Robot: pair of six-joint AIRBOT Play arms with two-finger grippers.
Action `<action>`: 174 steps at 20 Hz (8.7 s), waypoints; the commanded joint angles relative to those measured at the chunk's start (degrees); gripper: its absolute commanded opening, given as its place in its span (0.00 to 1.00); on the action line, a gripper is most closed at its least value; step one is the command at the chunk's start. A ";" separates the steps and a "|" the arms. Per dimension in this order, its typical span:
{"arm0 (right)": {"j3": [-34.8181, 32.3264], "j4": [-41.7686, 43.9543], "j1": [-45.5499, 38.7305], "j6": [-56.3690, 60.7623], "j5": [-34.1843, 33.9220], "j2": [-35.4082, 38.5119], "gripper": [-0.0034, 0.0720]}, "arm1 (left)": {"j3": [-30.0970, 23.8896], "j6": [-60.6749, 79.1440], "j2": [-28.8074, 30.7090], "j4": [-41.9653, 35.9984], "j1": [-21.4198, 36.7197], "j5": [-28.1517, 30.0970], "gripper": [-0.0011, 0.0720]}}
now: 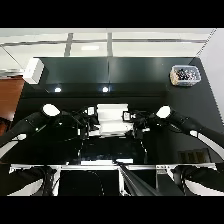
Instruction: Fold the box and place the chain.
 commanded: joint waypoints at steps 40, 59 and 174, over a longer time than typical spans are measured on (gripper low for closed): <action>-0.02 -0.02 0.09 0.02 0.02 0.00 0.27 | -7.28 -71.56 -4.70 2.80 32.52 -17.94 0.05; -0.02 -0.04 0.09 0.02 0.00 0.00 0.27 | 5.07 -63.82 -9.66 -3.67 15.06 -23.34 0.95; -0.02 -6.60 -0.90 13.09 4.50 13.31 0.49 | 27.87 -144.21 -14.97 53.70 -23.21 -14.16 0.05</action>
